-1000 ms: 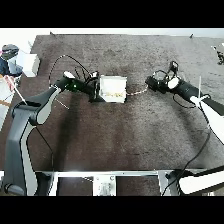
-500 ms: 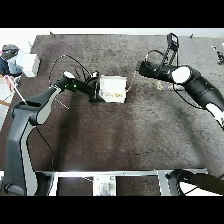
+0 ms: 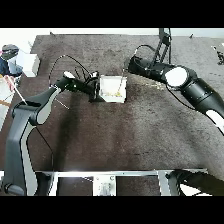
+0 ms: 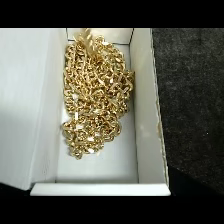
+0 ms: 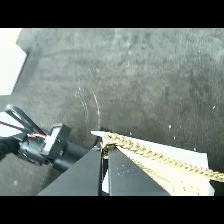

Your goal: Fold the box and place the chain.

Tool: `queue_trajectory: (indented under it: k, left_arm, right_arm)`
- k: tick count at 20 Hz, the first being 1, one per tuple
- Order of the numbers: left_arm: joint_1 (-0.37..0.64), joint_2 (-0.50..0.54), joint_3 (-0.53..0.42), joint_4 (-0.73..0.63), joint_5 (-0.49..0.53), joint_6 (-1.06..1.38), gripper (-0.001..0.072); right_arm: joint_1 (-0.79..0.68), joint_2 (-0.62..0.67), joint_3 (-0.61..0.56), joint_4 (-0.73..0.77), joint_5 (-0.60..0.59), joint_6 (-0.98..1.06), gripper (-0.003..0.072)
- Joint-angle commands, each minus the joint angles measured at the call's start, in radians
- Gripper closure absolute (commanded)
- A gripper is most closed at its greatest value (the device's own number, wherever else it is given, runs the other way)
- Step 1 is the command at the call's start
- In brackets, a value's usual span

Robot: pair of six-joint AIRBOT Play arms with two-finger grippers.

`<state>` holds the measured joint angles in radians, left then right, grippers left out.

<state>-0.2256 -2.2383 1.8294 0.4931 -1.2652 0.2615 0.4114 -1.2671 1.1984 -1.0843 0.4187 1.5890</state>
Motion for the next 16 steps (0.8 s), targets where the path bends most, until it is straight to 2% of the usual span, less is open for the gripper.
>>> queue_trajectory:
  k: [1, 2, 3, 4, 5, 11, 14, 16]
  left_arm:
    - [0.001, -0.001, 0.0, 0.0, 0.0, 0.0, 0.0295]
    - [0.001, -0.001, 0.0, 0.0, 0.0, 0.0, 0.0294]
    - [0.001, -0.001, 0.0, 0.0, 0.0, 0.0, 0.0295]
    - [0.001, -0.001, 0.0, 0.0, 0.0, 0.0, 0.0294]
    - [0.001, -0.001, 0.0, 0.0, 0.0, 0.0, 0.0295]
    - [0.001, -0.001, 0.0, 0.0, 0.0, 0.0, 0.0294]
    - [0.001, -0.001, 0.0, 0.0, 0.0, 0.0, 0.0295]
    - [0.001, -0.001, 0.0, 0.0, 0.0, 0.0, 0.0294]
  right_arm:
    - [0.04, -0.058, 0.004, -0.005, 0.032, 0.0, 0.0677]
    - [0.052, -0.085, 0.004, -0.003, 0.031, 0.0, 0.0677]
    - [0.058, -0.113, 0.004, -0.011, 0.031, 0.0, 0.0641]
    - [0.057, -0.136, 0.004, -0.019, 0.037, 0.0, 0.0443]
    - [0.05, -0.15, 0.004, -0.036, 0.043, 0.0, 0.0343]
    - [-0.106, -0.112, -0.016, -0.203, 0.238, 0.004, 0.0342]
    - [-0.246, -0.107, -0.086, -0.211, 0.229, 0.016, 0.0341]
    - [-0.34, -0.108, -0.156, -0.21, 0.145, 0.053, 0.0341]
